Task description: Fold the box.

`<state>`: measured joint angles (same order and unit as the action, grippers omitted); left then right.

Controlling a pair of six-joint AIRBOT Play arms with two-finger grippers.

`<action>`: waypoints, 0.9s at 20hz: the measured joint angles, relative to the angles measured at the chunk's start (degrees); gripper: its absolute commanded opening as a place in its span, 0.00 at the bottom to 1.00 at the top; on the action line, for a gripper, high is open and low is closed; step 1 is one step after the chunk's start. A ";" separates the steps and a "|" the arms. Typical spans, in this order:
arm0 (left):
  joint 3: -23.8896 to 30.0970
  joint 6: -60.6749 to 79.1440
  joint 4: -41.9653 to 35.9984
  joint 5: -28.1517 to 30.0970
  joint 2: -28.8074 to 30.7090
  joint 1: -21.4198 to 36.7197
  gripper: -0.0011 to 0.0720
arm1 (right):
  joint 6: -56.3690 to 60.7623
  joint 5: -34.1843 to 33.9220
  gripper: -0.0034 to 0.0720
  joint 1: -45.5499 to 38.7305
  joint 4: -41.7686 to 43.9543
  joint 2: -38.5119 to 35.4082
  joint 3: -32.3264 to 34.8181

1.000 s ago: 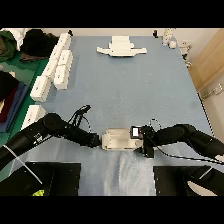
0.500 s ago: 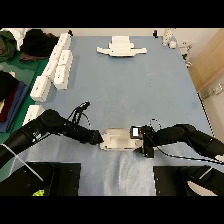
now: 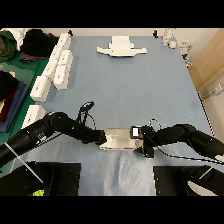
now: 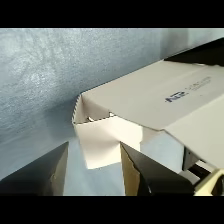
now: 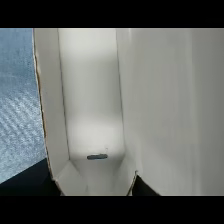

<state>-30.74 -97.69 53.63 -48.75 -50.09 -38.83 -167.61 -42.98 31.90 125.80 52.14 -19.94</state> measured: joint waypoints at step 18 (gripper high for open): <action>-16.55 -38.88 23.76 -5.53 -14.56 -18.82 0.66 | 0.00 0.02 0.72 0.00 0.00 0.00 0.00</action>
